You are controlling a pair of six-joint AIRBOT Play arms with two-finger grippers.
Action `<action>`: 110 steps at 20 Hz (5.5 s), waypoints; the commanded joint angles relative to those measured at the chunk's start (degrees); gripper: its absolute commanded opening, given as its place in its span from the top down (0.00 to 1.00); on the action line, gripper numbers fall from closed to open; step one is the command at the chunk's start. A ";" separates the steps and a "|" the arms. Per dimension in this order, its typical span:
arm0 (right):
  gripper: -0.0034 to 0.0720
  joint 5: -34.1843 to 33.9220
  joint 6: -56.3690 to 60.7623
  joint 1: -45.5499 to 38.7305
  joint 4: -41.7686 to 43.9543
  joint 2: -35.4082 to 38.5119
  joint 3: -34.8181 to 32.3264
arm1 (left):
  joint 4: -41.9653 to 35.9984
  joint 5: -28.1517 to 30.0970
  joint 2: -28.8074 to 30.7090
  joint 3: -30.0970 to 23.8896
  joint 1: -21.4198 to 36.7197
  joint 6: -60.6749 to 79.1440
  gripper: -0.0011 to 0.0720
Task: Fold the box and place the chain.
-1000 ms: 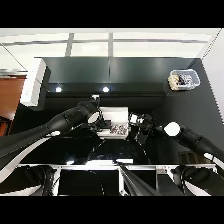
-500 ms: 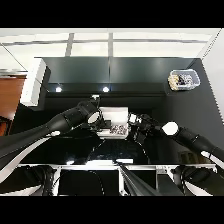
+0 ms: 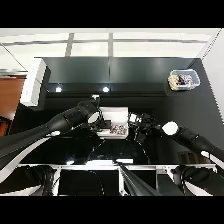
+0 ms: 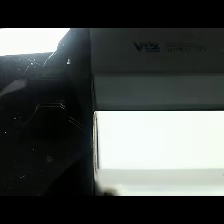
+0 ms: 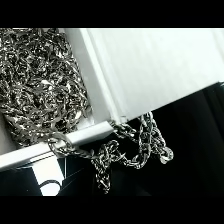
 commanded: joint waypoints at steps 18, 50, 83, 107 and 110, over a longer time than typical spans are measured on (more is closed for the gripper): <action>0.93 37.40 41.68 -16.63 13.46 16.55 13.75 | 0.02 0.04 -0.04 0.04 0.02 0.00 0.95; 0.49 28.37 47.43 -7.76 3.28 7.85 17.79 | 0.04 0.04 -0.04 0.04 0.02 0.00 0.95; 0.50 38.38 51.52 -24.98 1.09 8.24 17.77 | -37.97 3.13 35.04 -23.96 33.59 62.82 0.23; 0.50 37.40 52.57 -24.98 0.42 8.24 17.77 | -50.53 5.20 5.66 -17.84 28.24 139.58 0.01; 0.50 37.53 52.57 -24.98 0.07 8.24 17.75 | -50.53 5.38 5.49 -16.83 26.40 139.60 0.01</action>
